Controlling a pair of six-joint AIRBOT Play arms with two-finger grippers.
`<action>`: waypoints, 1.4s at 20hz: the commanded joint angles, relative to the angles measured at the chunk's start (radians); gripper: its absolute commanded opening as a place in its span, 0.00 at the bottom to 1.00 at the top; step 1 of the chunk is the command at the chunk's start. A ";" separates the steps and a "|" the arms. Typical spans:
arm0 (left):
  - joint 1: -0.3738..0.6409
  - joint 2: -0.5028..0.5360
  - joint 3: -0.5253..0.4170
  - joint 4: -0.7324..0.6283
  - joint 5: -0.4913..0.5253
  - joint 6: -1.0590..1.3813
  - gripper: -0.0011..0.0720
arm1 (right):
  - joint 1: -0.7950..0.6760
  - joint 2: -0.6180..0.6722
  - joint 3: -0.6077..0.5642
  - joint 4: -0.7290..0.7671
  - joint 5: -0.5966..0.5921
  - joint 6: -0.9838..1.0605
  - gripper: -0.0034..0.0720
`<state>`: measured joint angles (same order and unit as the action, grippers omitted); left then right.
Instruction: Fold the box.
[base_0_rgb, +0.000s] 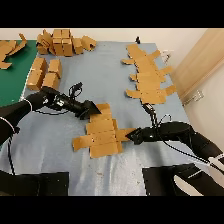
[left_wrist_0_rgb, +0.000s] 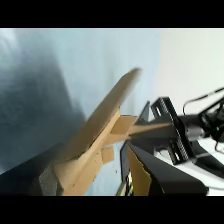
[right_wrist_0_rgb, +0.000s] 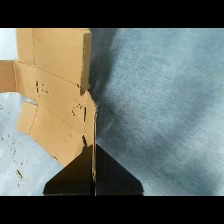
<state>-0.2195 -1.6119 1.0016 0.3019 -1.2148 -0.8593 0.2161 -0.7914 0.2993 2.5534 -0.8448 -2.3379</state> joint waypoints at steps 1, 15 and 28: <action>0.001 -0.005 0.000 -0.010 -0.086 0.030 0.79 | 0.001 -0.001 0.000 -0.002 0.008 0.000 0.05; -0.028 -0.010 0.000 -0.012 -0.084 0.138 0.14 | 0.001 -0.001 0.000 -0.003 0.026 0.008 0.05; -0.064 -0.006 0.011 -0.041 -0.061 0.378 0.03 | -0.048 0.001 0.042 -0.118 0.063 0.206 0.39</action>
<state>-0.2634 -1.6207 1.0058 0.2756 -1.2739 -0.5735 0.1986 -0.7914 0.3149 2.5141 -0.7994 -2.2513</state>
